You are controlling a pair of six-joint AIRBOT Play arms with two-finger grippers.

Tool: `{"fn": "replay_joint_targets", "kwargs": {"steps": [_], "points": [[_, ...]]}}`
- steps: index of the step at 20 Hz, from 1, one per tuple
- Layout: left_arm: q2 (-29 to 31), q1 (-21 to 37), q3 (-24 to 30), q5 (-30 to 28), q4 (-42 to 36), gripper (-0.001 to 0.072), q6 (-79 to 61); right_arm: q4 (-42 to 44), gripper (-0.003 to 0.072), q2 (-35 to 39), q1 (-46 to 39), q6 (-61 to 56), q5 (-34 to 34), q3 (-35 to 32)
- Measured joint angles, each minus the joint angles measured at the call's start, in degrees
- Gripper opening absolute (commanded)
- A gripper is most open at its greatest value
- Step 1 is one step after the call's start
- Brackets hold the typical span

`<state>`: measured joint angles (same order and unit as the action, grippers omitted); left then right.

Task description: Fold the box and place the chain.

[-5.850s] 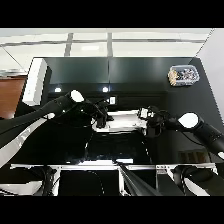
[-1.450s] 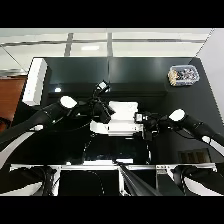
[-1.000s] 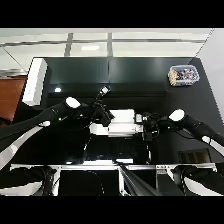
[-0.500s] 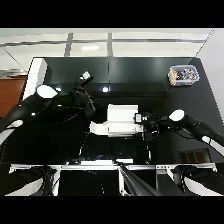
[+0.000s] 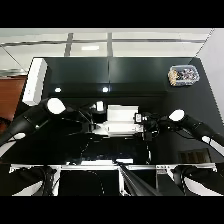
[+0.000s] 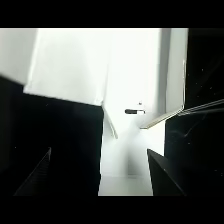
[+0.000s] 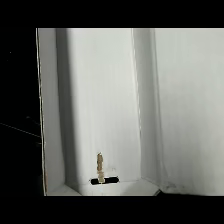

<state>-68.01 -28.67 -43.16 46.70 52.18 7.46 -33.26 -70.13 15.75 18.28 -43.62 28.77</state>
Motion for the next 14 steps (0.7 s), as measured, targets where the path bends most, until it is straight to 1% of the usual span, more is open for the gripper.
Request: {"fn": "replay_joint_targets", "kwargs": {"steps": [1,2,3,6,7,9,10,11,12,13,14], "points": [[-0.4,-1.3,0.2,-1.1,0.9,0.0675,-0.8,0.0,0.0407,0.0,0.0,0.0,0.0,0.0],[-0.9,-2.3,0.2,-1.6,1.6,0.062,-1.3,0.0,0.0407,0.0,0.0,0.0,0.0,0.0],[-1.5,-3.1,0.2,-1.8,2.2,0.0595,-1.5,0.0,0.0407,0.0,0.0,0.0,0.0,0.0],[-3.1,-4.5,0.2,-1.7,3.1,0.059,0.4,0.0,0.0407,0.0,0.0,0.0,0.0,0.0],[-3.7,-4.8,0.2,-1.6,3.1,0.053,1.4,0.0,0.0407,0.0,0.0,0.0,0.0,0.0],[-4.4,-5.1,0.2,-1.6,2.2,0.0453,2.7,0.0,0.0407,0.0,0.0,0.0,0.0,0.0],[-4.7,-5.2,0.2,-1.6,1.4,0.0361,3.1,0.0,0.0407,0.0,0.0,0.0,0.0,0.0],[-5.0,-5.2,0.2,-1.5,0.6,0.0327,3.5,0.0,0.0407,0.0,0.0,0.0,0.0,0.0],[-5.2,-5.3,0.2,-1.5,0.0,0.0309,3.7,0.0,0.0407,0.0,0.0,0.0,0.0,0.0],[-5.3,-5.3,0.2,-1.6,-0.6,0.0253,4.0,0.0,0.0407,0.0,0.0,0.0,0.0,0.0],[-5.4,-5.4,0.2,-1.5,-1.0,0.0244,4.1,0.0,0.0407,0.0,0.0,0.0,0.0,0.0]]}}
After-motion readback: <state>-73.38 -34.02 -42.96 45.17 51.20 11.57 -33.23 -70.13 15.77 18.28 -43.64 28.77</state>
